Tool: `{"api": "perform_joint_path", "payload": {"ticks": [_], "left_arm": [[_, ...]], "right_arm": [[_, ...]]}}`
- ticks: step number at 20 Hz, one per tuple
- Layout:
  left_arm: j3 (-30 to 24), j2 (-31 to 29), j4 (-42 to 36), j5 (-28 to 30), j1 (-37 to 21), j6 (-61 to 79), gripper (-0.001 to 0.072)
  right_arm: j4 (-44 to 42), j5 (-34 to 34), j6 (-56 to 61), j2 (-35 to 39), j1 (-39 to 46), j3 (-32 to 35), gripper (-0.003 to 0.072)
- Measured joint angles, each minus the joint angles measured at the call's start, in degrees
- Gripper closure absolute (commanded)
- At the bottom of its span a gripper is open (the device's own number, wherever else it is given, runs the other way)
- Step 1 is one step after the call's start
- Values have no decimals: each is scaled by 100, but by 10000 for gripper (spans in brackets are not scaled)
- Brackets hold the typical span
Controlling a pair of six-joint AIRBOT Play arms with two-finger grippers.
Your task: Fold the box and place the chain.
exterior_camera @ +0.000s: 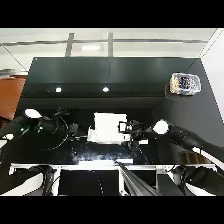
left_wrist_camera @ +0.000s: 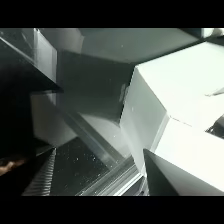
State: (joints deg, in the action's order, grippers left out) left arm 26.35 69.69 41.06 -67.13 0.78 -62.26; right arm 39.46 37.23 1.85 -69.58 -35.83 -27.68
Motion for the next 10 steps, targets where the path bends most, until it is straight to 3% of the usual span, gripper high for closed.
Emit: {"api": "perform_joint_path", "payload": {"ticks": [6,10], "left_arm": [[22,-551,-323,-72,63,-66,9],[22,-831,-369,125,461,-249,9]], "right_arm": [[0,2,0,0,0,2,217],[0,0,2,0,0,2,217]]}}
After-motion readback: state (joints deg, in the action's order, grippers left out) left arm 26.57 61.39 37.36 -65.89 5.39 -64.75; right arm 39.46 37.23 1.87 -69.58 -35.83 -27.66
